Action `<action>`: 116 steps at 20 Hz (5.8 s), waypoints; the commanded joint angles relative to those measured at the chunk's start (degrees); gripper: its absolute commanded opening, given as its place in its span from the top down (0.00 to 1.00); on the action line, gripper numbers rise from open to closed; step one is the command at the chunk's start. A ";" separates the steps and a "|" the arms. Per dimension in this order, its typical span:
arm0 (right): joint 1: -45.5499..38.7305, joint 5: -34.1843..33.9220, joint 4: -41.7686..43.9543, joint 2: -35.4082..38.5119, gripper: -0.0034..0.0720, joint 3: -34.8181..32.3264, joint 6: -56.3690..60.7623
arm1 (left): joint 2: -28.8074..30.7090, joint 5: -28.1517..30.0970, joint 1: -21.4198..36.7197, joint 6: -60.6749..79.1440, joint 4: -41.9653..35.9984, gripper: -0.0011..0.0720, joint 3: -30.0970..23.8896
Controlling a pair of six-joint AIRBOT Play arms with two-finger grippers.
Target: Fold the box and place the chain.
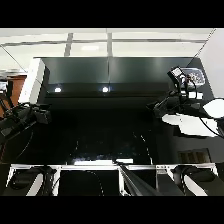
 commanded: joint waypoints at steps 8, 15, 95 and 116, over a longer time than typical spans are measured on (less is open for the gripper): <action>0.00 0.02 0.00 -0.02 0.13 -0.04 0.00 | 0.04 0.00 0.07 0.02 0.00 0.95 -0.02; 0.02 -5.42 2.86 -0.09 0.13 -0.04 0.02 | -0.02 9.16 0.07 -0.96 -2.58 0.95 -0.02; -79.82 43.69 -11.21 -52.87 0.33 35.30 2.25 | -50.27 -14.97 -6.71 -5.33 -5.66 0.03 30.08; -53.75 41.53 9.57 -30.14 0.93 22.73 -1.86 | -50.27 -15.43 -6.73 -1.44 -5.99 0.03 30.10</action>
